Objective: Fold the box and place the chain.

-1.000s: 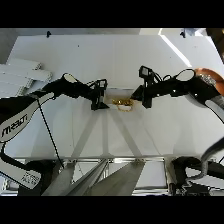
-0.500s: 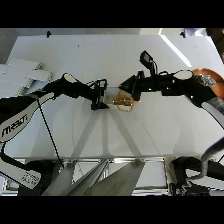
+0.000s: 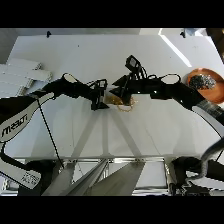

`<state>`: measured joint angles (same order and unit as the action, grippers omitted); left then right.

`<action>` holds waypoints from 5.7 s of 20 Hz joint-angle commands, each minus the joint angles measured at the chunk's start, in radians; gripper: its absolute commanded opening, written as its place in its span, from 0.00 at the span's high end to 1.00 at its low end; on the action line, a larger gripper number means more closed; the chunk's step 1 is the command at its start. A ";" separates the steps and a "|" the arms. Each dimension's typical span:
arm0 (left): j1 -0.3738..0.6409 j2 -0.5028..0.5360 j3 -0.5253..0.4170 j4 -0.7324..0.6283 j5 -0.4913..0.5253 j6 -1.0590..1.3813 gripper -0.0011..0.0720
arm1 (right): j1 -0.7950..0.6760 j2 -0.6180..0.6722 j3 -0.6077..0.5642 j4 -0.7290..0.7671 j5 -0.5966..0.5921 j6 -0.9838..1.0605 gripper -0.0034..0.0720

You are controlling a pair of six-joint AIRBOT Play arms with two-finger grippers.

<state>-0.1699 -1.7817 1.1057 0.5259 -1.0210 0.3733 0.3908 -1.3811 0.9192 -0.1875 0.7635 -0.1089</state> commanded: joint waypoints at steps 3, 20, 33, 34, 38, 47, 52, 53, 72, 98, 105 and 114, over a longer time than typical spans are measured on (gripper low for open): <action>0.000 0.000 0.000 0.000 0.000 0.000 0.51 | 0.006 0.062 0.001 -0.044 -0.016 0.012 0.45; 0.000 0.000 0.000 0.000 0.000 0.000 0.51 | -0.280 0.001 -0.072 -0.671 0.240 0.195 0.39; 0.000 0.000 0.000 0.000 0.000 0.000 0.51 | -0.211 -0.154 -0.072 -0.432 0.152 -0.133 0.35; 0.000 0.000 0.000 0.000 0.000 0.000 0.51 | -0.211 -0.161 -0.072 -0.430 0.150 -0.133 0.45; 0.000 0.000 0.000 0.000 0.000 0.000 0.51 | -0.211 -0.163 -0.072 -0.434 0.140 -0.133 0.86; 0.000 0.000 0.000 0.000 0.000 0.000 0.51 | -0.211 -0.062 -0.072 -0.433 0.227 -0.086 0.94; 0.000 0.000 0.000 0.000 0.000 0.000 0.51 | -0.211 0.059 -0.072 -0.432 0.296 -0.045 0.94; 0.000 0.000 0.000 0.000 0.000 0.000 0.51 | -0.211 0.077 -0.072 -0.431 0.302 -0.043 0.94; 0.000 0.000 0.000 0.000 0.000 0.000 0.51 | -0.107 0.130 -0.072 -0.377 0.087 0.097 0.39; 0.000 0.000 0.000 0.000 0.000 0.000 0.51 | -0.272 -0.103 -0.150 -0.248 0.161 -0.160 0.47; 0.000 0.000 0.000 0.000 0.000 0.000 0.51 | -0.272 -0.103 -0.150 -0.226 0.023 -0.218 0.61; 0.000 0.000 0.000 0.000 0.000 0.000 0.51 | -0.272 -0.105 -0.150 -0.193 -0.016 -0.245 0.94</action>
<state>-0.1699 -1.7821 1.1057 0.5259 -1.0214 0.3737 0.1188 -1.4853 0.7696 -0.3927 0.7521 -0.3424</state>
